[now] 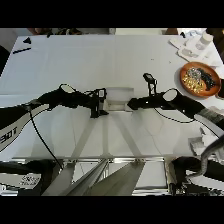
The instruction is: Fold the box and place the chain.
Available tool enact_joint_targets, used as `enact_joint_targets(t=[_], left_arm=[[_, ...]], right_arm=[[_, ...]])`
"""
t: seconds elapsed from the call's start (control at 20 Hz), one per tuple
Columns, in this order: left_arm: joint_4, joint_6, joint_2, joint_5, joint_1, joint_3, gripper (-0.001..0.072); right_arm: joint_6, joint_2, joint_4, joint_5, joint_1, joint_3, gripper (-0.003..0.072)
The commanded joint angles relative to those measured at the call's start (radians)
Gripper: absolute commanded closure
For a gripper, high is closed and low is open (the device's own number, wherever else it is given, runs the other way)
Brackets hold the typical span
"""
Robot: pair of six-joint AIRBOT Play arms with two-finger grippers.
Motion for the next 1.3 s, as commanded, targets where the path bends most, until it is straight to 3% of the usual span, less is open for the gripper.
enact_joint_targets(t=[0.0,0.2,0.55,0.9,1.0,1.25], left_arm=[[-0.001,-0.002,0.001,0.003,0.001,0.000,0.0392],[-0.001,-0.002,0.001,0.003,0.001,0.000,0.0392],[-0.002,-0.002,0.001,0.003,0.000,0.000,0.0392],[-0.002,-0.002,0.001,0.003,0.000,0.000,0.0392],[-0.002,-0.002,0.001,0.003,0.000,0.000,0.0392],[-0.001,-0.002,0.001,0.003,0.000,0.000,0.0392]], right_arm=[[0.166,0.007,-0.188,-0.002,0.039,0.051,0.0193],[0.344,0.007,-0.365,0.008,0.115,0.098,0.0194],[0.705,-0.011,-0.752,0.156,0.197,0.163,0.0195],[0.905,-0.098,-0.769,0.244,0.237,0.313,0.0219],[0.956,-0.111,-0.773,0.267,0.247,0.324,0.0275],[1.044,-0.147,-0.858,0.359,0.281,0.324,0.0275]])
